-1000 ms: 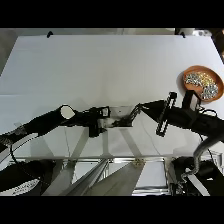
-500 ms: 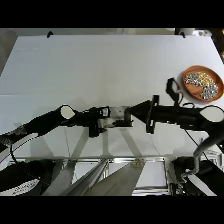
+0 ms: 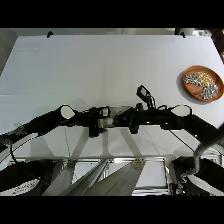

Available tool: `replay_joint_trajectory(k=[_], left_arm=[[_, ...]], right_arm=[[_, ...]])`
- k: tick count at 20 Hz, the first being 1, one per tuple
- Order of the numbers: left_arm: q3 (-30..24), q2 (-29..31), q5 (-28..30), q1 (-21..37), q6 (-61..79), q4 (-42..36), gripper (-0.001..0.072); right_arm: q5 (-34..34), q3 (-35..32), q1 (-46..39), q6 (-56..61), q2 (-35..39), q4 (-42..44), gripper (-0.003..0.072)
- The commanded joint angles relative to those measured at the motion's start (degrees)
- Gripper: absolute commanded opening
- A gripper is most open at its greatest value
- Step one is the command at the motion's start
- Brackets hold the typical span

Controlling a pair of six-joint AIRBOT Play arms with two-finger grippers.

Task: Fold the box and place the chain.

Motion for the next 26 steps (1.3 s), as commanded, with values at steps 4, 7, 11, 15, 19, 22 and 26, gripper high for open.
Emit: replay_joint_trajectory(k=[4,7,11,15,19,22,26], left_arm=[[0.0,0.0,0.0,0.0,0.0,0.0,0.0207],[0.0,0.0,0.0,0.0,0.0,0.0,0.0207],[0.0,0.0,0.0,0.0,0.0,0.0,0.0207],[0.0,0.0,0.0,0.0,0.0,0.0,0.0207],[0.0,0.0,0.0,0.0,0.0,0.0,0.0207],[0.0,0.0,0.0,0.0,0.0,0.0,0.0207],[0.0,0.0,0.0,0.0,0.0,0.0,0.0207]], right_arm=[[-4.6,0.0,0.7,-0.6,-1.6,0.9,0.0066],[-5.3,0.0,0.7,-0.3,-1.6,0.4,0.0068],[-5.2,0.0,0.7,1.1,-1.5,-1.3,0.0223],[-4.4,0.0,0.5,1.1,0.6,-1.4,0.0223],[5.8,0.0,-8.9,1.1,7.8,-8.5,0.0219],[11.8,0.0,-20.4,0.9,9.2,-20.1,0.0147],[7.9,0.0,-23.8,-0.1,8.2,-26.6,0.0135]])
